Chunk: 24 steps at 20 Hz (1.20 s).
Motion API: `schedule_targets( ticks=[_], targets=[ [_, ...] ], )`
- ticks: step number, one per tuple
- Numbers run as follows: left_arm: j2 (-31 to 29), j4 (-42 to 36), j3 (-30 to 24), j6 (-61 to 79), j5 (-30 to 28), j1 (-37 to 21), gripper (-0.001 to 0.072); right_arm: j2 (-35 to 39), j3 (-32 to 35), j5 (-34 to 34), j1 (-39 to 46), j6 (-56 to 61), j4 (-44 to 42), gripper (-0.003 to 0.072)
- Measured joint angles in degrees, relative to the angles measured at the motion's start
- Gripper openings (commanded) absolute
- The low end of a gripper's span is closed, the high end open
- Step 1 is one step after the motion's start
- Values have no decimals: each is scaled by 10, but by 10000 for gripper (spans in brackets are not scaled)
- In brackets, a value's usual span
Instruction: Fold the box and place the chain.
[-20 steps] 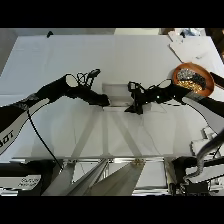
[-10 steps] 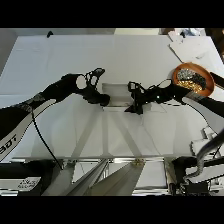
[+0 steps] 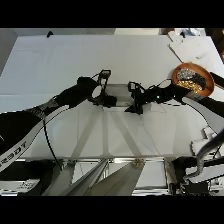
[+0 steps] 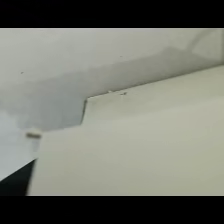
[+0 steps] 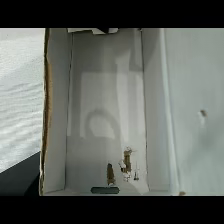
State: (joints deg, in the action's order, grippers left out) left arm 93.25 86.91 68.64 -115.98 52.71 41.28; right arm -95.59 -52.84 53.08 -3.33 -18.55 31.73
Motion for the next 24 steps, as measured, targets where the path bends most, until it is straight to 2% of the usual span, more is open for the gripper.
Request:
schedule_targets(
  ticks=[1, 2, 3, 4, 9, 10, 12, 24],
  targets=[
    [2, 11, 0, -27, 2, 6, 371, 0, 0, 0, 0, -1, 0, 506],
    [5, 21, 1, -49, 2, 10, 295, 0, 0, 0, 0, -1, 0, 506],
    [7, 27, 1, -67, 1, 14, 181, 0, 0, 0, 0, -1, 0, 506],
    [9, 39, 1, -79, 8, 17, 10, 0, 0, 0, 0, -1, 0, 506],
    [12, 52, 1, -111, 5, 22, 10, 0, 0, 0, 0, 1, -1, 506],
    [12, 53, 1, -112, 5, 23, 49, 0, 0, 0, 0, 1, -1, 506],
    [12, 52, 1, -113, -5, 23, 302, 0, 0, 0, 0, -1, 0, 506],
    [-42, 55, 1, -110, 7, 23, 302, 0, 0, 0, 0, 0, 0, 506]
  ],
)
